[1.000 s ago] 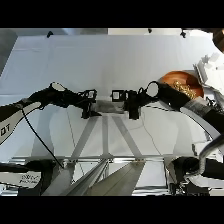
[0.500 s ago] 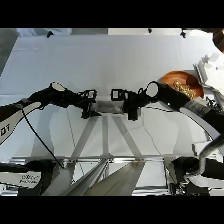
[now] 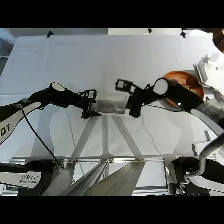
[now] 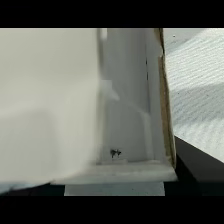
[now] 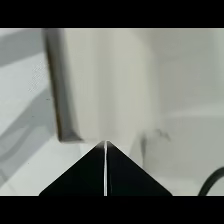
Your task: Fold the box and place the chain.
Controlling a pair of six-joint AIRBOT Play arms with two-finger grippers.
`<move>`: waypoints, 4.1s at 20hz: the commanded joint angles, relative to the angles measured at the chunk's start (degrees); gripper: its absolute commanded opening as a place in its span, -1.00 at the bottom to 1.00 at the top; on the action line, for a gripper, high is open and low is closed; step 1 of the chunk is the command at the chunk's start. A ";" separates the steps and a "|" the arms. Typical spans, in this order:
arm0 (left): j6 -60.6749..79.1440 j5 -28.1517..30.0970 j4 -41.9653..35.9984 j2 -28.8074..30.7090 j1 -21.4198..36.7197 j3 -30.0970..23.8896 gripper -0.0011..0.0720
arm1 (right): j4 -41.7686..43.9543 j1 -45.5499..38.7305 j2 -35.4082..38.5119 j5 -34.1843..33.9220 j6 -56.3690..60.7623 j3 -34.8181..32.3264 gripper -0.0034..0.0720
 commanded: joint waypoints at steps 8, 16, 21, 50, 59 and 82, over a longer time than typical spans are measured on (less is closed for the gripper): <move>0.02 0.00 0.02 0.00 0.00 -0.02 -0.22 | -5.79 -14.47 20.28 -2.19 31.43 -15.19 -0.89; 0.02 -0.02 0.02 0.00 0.00 -0.02 -0.22 | 7.93 -15.54 15.82 -11.61 42.21 -28.52 -0.91; 0.02 0.00 0.02 0.00 0.00 -0.02 -0.22 | 18.32 -13.49 8.46 -17.97 38.60 -28.52 -0.91; 0.02 0.00 0.02 0.00 0.00 -0.02 -0.22 | 53.81 -6.75 4.48 -13.33 16.65 -25.75 -0.10; 0.02 0.00 0.02 0.00 0.00 -0.02 -0.22 | 38.93 0.26 4.46 -23.96 20.63 -20.68 0.06; 0.02 0.02 0.02 0.00 0.00 -0.02 -0.22 | 5.62 8.85 1.57 -24.94 42.73 -11.47 0.06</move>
